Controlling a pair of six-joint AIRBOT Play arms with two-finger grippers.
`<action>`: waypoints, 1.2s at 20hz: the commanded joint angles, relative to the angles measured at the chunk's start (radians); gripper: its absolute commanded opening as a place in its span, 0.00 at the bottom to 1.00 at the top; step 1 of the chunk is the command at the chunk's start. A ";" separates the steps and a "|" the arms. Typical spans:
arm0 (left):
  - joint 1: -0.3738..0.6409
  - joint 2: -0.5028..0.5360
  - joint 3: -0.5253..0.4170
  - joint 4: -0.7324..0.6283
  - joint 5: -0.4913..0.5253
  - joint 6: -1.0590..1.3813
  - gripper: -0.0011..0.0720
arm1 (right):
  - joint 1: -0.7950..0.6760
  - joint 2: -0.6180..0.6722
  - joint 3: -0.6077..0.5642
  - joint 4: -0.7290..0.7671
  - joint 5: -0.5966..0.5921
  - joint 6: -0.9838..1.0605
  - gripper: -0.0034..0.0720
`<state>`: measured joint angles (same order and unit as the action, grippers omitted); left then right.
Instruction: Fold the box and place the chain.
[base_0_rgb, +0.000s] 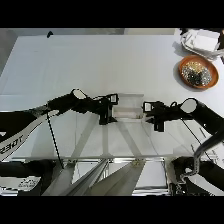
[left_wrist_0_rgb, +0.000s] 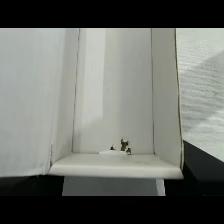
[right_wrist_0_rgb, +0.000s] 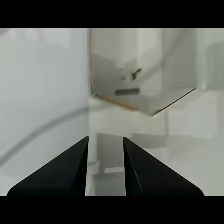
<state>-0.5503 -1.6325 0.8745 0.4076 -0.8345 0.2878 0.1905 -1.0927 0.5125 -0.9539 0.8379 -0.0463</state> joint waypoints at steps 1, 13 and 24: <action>0.000 0.001 0.000 0.000 0.000 0.000 0.46 | 0.023 -0.013 0.000 0.062 -0.141 -0.005 0.33; 0.000 0.001 0.000 0.000 0.000 0.000 0.46 | 0.072 -0.023 0.000 0.103 -0.122 -0.050 0.25; 0.000 0.001 0.000 0.000 0.000 0.000 0.46 | 0.110 -0.023 0.000 0.187 -0.181 -0.095 0.25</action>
<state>-0.5499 -1.6325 0.8738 0.4080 -0.8349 0.2886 0.2905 -1.1152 0.5117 -0.8040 0.6846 -0.1299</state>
